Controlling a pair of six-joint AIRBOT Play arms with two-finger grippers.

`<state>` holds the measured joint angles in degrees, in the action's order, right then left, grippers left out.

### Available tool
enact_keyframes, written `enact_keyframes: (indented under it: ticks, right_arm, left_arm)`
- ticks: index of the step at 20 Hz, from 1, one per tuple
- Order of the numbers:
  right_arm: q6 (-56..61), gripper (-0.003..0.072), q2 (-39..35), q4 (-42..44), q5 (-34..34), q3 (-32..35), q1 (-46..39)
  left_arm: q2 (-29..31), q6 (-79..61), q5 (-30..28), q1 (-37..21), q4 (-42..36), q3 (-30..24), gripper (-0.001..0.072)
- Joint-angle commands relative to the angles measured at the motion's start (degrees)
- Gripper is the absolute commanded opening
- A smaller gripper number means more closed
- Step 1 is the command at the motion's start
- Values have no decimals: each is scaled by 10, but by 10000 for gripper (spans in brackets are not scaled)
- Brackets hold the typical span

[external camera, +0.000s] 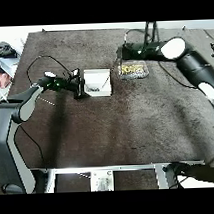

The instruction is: Fold the box and place the chain.

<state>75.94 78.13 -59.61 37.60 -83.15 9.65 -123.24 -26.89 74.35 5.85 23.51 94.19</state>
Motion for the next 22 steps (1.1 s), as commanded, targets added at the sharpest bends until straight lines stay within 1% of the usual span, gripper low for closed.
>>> enact_keyframes:
  ticks: [1, 4, 8, 13, 15, 18, 20, 21, 22]
  right_arm:
    - [-19, -8, -70, -11, -34, 0, 27]
    - [-40, -8, -87, -11, -73, 0, 64]
    - [-42, -8, -71, -13, -96, 0, 120]
    - [-37, -8, 7, -12, -97, 0, 157]
    - [-21, -8, 46, -15, -93, 0, 156]
    - [4, -8, 102, -48, -101, 1, 152]
    - [20, -6, 140, -49, -98, 1, 144]
    - [28, 125, 152, -49, -89, 2, 138]
    - [28, 306, 159, -49, -79, 2, 130]
  left_arm:
    - [0, 0, 0, 0, 0, 0, 347]
    - [0, 0, 0, 0, 0, 0, 347]
    - [0, 0, 0, 0, 0, 0, 347]
    - [0, 0, 0, 0, 0, 0, 347]
    - [0, 0, 0, 0, 0, 0, 347]
    - [0, 0, 0, 0, 0, 0, 347]
    - [0, 0, 0, 0, 0, 0, 347]
    - [0, 0, 0, 0, 0, 0, 347]
    - [0, 0, 0, 0, 0, 0, 347]
